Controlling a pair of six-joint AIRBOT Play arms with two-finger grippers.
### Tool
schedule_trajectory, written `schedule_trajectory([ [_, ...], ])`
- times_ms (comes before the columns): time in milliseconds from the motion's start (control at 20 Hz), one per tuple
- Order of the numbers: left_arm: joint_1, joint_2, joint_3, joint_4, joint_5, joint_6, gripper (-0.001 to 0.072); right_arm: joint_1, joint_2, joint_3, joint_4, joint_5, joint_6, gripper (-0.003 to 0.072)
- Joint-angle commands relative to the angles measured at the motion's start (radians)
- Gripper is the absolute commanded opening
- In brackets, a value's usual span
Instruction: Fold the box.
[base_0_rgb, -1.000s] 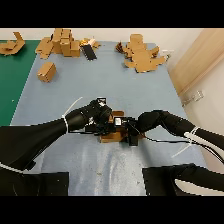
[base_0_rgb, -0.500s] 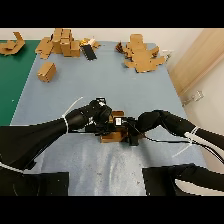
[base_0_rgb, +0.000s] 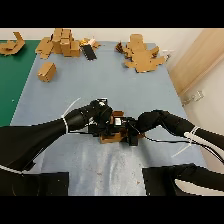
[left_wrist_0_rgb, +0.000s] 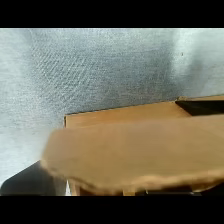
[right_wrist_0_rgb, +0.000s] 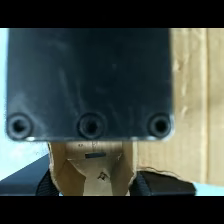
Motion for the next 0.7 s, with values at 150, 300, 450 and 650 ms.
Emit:
schedule_trajectory([
  [150,0.005,0.013,0.009,0.011,-0.035,0.007,0.0439,0.000,0.000,-0.001,-0.003,-0.008,0.001,0.0518],
  [300,0.021,0.015,0.013,0.016,-0.081,0.015,0.0439,0.000,0.000,-0.001,-0.003,-0.008,0.001,0.0518],
  [450,0.049,0.048,0.014,0.014,-0.092,0.015,0.0440,0.000,0.000,-0.001,-0.003,-0.008,0.001,0.0518],
  [650,0.088,0.117,0.014,0.015,-0.095,0.016,0.0440,0.000,0.000,-0.001,-0.003,-0.008,0.001,0.0518],
])
